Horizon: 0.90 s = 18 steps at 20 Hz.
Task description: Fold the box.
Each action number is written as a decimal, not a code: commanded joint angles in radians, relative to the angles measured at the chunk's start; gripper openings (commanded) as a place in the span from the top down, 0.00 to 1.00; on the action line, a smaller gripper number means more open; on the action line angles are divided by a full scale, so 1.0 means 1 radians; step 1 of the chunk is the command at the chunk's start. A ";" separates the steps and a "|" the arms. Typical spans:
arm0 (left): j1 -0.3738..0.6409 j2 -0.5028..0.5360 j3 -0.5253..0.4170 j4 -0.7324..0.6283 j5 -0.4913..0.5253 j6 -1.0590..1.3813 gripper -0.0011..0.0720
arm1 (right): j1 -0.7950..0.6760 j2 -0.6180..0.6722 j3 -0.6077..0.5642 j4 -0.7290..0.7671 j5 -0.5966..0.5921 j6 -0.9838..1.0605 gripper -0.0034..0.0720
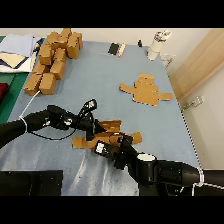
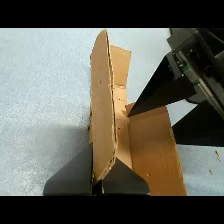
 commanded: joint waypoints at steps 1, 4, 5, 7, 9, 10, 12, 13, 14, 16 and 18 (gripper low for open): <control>0.000 0.000 0.001 0.000 0.000 0.000 0.97 | -0.011 0.008 0.005 0.029 -0.024 0.010 0.00; 0.000 0.000 0.001 0.000 0.000 0.000 0.97 | -0.093 0.044 0.003 0.134 -0.020 -0.058 0.00; 0.000 0.000 0.001 0.000 0.000 0.000 0.97 | -0.125 0.060 -0.002 0.158 -0.011 -0.126 0.00; 0.000 0.000 0.001 0.000 0.000 0.000 0.97 | -0.193 0.107 -0.031 0.208 0.051 -0.296 0.00; 0.000 0.000 0.001 0.000 0.000 0.000 0.97 | -0.269 0.157 -0.061 0.272 0.107 -0.440 0.00; 0.000 0.000 0.001 0.000 0.000 0.000 0.97 | -0.306 0.179 -0.071 0.304 0.125 -0.505 0.00; 0.000 0.000 0.001 0.000 0.000 0.000 0.97 | -0.367 0.219 -0.086 0.375 0.159 -0.638 0.00; 0.000 0.000 0.001 0.000 0.000 0.000 0.97 | -0.396 0.232 -0.087 0.420 0.168 -0.705 0.00; 0.000 0.000 0.001 0.000 0.000 0.000 0.97 | -0.427 0.238 -0.087 0.469 0.178 -0.779 0.00; 0.000 0.000 0.001 0.000 0.000 0.000 0.97 | -0.497 0.230 -0.087 0.602 0.198 -0.961 0.00; 0.000 0.000 0.001 0.000 0.000 0.000 0.97 | -0.591 0.207 -0.087 0.807 0.211 -1.206 0.00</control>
